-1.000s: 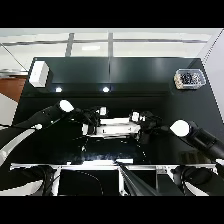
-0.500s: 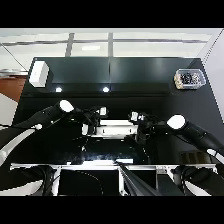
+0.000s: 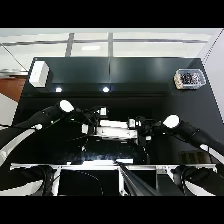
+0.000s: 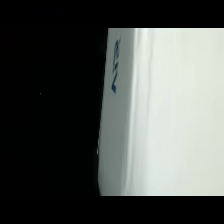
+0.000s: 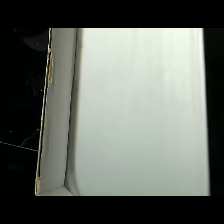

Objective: Fold the box and place the chain.

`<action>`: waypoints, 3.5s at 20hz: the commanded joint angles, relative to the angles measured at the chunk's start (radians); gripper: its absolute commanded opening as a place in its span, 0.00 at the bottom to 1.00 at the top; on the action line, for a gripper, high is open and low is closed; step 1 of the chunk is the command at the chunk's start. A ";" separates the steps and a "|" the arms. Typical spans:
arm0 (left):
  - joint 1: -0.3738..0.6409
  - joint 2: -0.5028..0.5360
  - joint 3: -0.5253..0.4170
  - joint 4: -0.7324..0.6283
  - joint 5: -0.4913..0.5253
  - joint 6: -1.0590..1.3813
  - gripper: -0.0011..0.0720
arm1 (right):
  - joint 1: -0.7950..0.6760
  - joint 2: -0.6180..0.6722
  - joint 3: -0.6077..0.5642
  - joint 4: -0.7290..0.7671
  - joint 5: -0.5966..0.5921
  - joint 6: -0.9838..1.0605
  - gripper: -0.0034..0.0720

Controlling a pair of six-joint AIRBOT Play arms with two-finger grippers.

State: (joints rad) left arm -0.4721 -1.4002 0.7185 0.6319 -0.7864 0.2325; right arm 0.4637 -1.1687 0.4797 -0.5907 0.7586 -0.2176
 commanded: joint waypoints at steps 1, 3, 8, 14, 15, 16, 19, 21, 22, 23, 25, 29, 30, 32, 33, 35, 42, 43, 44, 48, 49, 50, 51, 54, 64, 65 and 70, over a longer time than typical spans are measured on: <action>0.000 -0.001 0.000 -0.001 0.002 -0.001 0.06 | 0.002 -0.031 0.000 0.014 -0.009 -0.032 0.96; 0.000 -0.001 0.000 -0.001 0.001 -0.002 0.06 | 0.002 -0.032 0.000 0.015 -0.024 -0.034 0.96; 0.000 -0.001 0.000 -0.001 0.001 -0.001 0.06 | 0.002 -0.034 0.000 0.014 -0.042 -0.033 0.80; 0.010 0.022 0.005 0.029 -0.030 -0.030 0.22 | 0.002 -0.034 0.000 0.014 -0.042 -0.033 0.66; 0.019 0.039 0.005 0.042 -0.035 -0.045 0.41 | 0.002 -0.034 0.000 0.014 -0.041 -0.033 0.66; 0.032 0.062 0.004 0.055 -0.042 -0.068 0.51 | 0.002 -0.034 0.000 0.014 -0.041 -0.033 0.66; 0.076 0.160 0.004 0.129 -0.105 -0.124 0.60 | 0.002 -0.034 0.000 0.013 -0.040 -0.033 0.66; 0.105 0.232 0.004 0.192 -0.163 -0.198 0.66 | 0.002 -0.034 0.000 0.013 -0.036 -0.034 0.66; 0.120 0.272 0.004 0.237 -0.202 -0.240 0.72 | 0.002 -0.034 0.000 0.010 -0.032 -0.034 0.66; 0.134 0.306 0.004 0.278 -0.240 -0.290 0.72 | 0.002 -0.034 0.000 0.010 -0.032 -0.034 0.66; 0.156 0.371 0.004 0.340 -0.337 -0.423 0.63 | 0.002 -0.034 0.000 0.010 -0.033 -0.034 0.66; 0.109 0.399 -0.013 0.205 -0.518 -0.586 0.06 | 0.002 -0.034 0.000 0.011 -0.029 -0.034 0.66; 0.082 0.395 -0.030 0.140 -0.503 -0.584 0.06 | 0.002 -0.034 0.000 0.012 -0.029 -0.033 0.66; 0.024 0.381 -0.071 0.018 -0.335 -0.584 0.06 | 0.002 -0.034 0.000 0.013 -0.025 -0.033 0.66; 0.001 0.368 -0.087 -0.054 -0.205 -0.575 0.06 | 0.002 -0.034 0.000 0.013 -0.023 -0.033 0.66; -0.025 0.334 -0.098 -0.189 0.043 -0.573 0.06 | 0.002 -0.034 0.000 0.013 -0.018 -0.033 0.66; -0.032 0.164 -0.097 -0.300 0.240 -0.473 0.06 | 0.002 -0.034 0.000 0.013 -0.018 -0.033 0.66; -0.039 0.141 -0.097 -0.299 0.219 -0.447 0.06 | 0.002 -0.034 0.000 0.013 -0.018 -0.033 0.66; -0.049 0.122 -0.097 -0.296 0.198 -0.433 0.06 | 0.002 -0.034 0.000 0.013 -0.018 -0.033 0.66; -0.069 0.099 -0.096 -0.187 0.146 -0.434 0.06 | 0.002 -0.034 0.000 0.014 -0.018 -0.033 0.66; -0.068 0.106 -0.089 -0.153 0.149 -0.441 0.06 | 0.002 -0.034 0.000 0.014 -0.018 -0.033 0.66; -0.064 0.118 -0.079 -0.138 0.154 -0.443 0.06 | 0.002 -0.034 0.000 0.014 -0.018 -0.033 0.66; -0.055 0.132 -0.066 -0.138 0.153 -0.443 0.06 | 0.002 -0.034 0.000 0.014 -0.018 -0.033 0.66; -0.002 0.216 -0.040 -0.114 0.143 -0.446 0.06 | 0.002 -0.034 0.000 0.014 -0.018 -0.033 0.66; 0.241 0.399 -0.085 0.270 -0.322 -0.496 0.98 | 0.002 -0.034 0.000 0.014 -0.018 -0.033 0.66; 0.233 0.396 -0.117 0.272 -0.317 -0.415 0.98 | 0.002 -0.034 0.000 0.014 -0.018 -0.033 0.66; 0.127 0.340 -0.204 0.161 -0.101 -0.204 0.98 | 0.002 -0.034 0.000 0.014 -0.019 -0.033 0.66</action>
State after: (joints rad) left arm -0.2955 -1.0332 0.5495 0.8219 -0.9672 -0.0982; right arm 0.4648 -1.2022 0.4797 -0.5770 0.7399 -0.2512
